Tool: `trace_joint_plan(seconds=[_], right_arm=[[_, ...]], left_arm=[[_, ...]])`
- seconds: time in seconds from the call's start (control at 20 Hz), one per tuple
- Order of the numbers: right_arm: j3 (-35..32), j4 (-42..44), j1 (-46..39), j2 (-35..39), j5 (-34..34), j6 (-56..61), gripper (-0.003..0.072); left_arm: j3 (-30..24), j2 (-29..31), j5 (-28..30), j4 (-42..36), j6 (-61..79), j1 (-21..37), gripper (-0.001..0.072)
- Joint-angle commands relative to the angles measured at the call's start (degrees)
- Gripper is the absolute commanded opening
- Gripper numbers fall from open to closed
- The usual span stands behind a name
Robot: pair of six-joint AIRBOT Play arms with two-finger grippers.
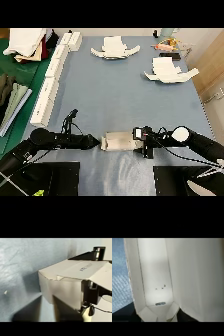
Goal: Fold the box.
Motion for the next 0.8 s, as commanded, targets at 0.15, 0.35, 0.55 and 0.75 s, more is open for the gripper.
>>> trace_joint_plan(seconds=[0.15,0.35,0.55,0.75], right_arm=[[0.07,0.0,0.0,0.02,0.02,0.0,0.0509],[0.07,0.0,0.0,0.02,0.02,0.0,0.0509],[0.07,0.0,0.0,0.02,0.02,-0.02,0.0509],[0.07,0.0,0.0,0.02,0.02,0.0,0.0509]], left_arm=[[0.96,-2.16,-0.11,-0.22,4.63,0.02,0.0454],[1.09,-3.8,-0.37,-0.83,6.29,0.02,0.0455],[1.25,-3.8,-0.96,-4.9,11.76,0.02,0.0455],[1.25,-3.82,-1.44,-5.38,11.76,0.04,0.0455]])
